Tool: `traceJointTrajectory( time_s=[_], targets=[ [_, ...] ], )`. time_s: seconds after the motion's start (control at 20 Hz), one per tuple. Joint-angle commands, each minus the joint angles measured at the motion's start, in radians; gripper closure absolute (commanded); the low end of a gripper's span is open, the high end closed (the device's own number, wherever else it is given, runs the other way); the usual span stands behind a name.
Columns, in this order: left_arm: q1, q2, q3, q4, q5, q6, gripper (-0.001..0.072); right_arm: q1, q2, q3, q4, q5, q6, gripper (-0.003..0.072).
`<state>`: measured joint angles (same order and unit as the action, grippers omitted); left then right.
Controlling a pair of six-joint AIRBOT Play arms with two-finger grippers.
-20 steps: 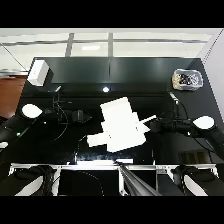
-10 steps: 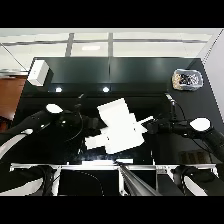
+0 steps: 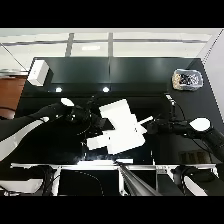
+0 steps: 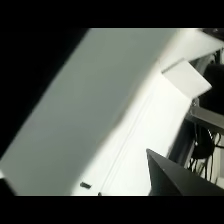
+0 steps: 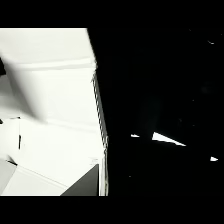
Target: Fold the box and place the chain.
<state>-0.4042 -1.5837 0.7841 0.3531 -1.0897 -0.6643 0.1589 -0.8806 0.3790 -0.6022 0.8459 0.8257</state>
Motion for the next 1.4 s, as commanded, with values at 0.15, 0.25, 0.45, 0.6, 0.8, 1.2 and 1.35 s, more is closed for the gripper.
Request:
traceJointTrajectory(
  time_s=[0.15, 0.25, 0.45, 0.6, 0.8, 1.2, 1.35],
  targets=[
    [0.010, -0.089, 0.060, 0.017, -0.095, 0.068, 0.0329, 0.001, 0.001, 0.000, 0.000, 0.006, 0.001, 0.0635],
    [0.027, -0.088, 0.071, 0.039, -0.102, 0.068, 0.0514, 0.001, 0.001, 0.000, -0.001, 0.007, 0.001, 0.0633],
    [0.076, -0.088, 0.100, 0.058, -0.164, 0.072, 0.0683, -0.019, 0.001, 0.012, -0.012, 0.060, 0.001, 0.0180],
    [0.085, -0.084, 0.134, 0.090, -0.218, 0.086, 0.0685, -0.086, 0.001, 0.107, -0.118, 0.212, 0.000, 0.0068],
    [0.032, -0.029, 0.181, 0.232, -0.200, 0.086, 0.0687, -0.165, 0.001, 0.336, -0.351, 0.412, 0.000, 0.0067],
    [-0.195, 0.170, 0.172, 0.533, 0.075, 0.505, 0.0683, -0.064, 0.000, 0.346, -0.412, 0.448, -0.159, 0.0067],
    [-0.213, 0.149, 0.156, 0.474, 0.104, 0.501, 0.0684, 0.030, 0.000, 0.243, -0.411, 0.330, -0.253, 0.0067]
  ],
)
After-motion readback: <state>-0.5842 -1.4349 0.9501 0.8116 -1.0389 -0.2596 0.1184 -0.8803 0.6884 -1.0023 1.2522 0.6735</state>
